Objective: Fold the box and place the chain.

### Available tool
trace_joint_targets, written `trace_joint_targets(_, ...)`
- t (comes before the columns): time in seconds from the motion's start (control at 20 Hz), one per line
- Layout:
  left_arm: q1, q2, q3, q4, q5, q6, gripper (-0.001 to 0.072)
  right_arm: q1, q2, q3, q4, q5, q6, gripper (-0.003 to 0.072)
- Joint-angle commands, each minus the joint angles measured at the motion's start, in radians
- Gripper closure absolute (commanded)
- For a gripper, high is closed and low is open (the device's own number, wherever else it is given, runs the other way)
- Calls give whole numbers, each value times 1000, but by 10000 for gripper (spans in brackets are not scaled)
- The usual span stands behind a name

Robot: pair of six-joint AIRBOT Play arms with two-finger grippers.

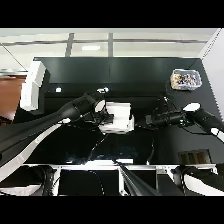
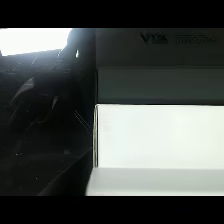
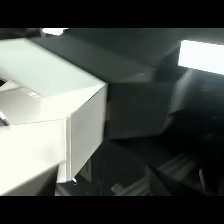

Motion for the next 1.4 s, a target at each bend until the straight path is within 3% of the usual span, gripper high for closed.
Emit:
trace_joint_targets(0.0, 0, -1, 0, 0, 0, 0, 681, 6, -2, 11, 29, 48, -25, 71)
trace_joint_targets(0.2, 0, -1, 0, 0, 0, 0, 681, 80, -2, 15, 65, 11, 18, 81)
trace_joint_targets(0.3, 0, -1, 0, 0, 0, 0, 681, 138, -2, 46, 57, -31, 89, 213)
trace_joint_targets(0.4, 0, -1, 0, 0, -2, 0, 681, 188, -2, 95, 39, -69, 159, 213)
trace_joint_targets(0.6, 0, -1, 0, 0, -1, 0, 681, 315, -2, 191, -234, -175, 469, 214)
trace_joint_targets(0.8, 0, -1, 0, 0, -1, 0, 681, 427, -3, 258, -478, -200, 705, 215)
trace_joint_targets(0.85, 0, -1, 0, 0, -1, 0, 681, 447, -3, 267, -517, -200, 743, 228)
trace_joint_targets(0.9, 0, -1, 0, 0, -1, 0, 681, 462, -3, 270, -531, -201, 753, 374)
trace_joint_targets(0.95, 0, -1, 0, 0, -1, 0, 681, 476, -4, 271, -530, -203, 755, 400)
trace_joint_targets(1.2, 0, -1, 0, 0, -1, 0, 681, 535, -28, 317, -644, -216, 885, 400)
trace_joint_targets(1.35, 0, -1, 0, 0, -1, 0, 681, 570, -77, 376, -736, -158, 970, 400)
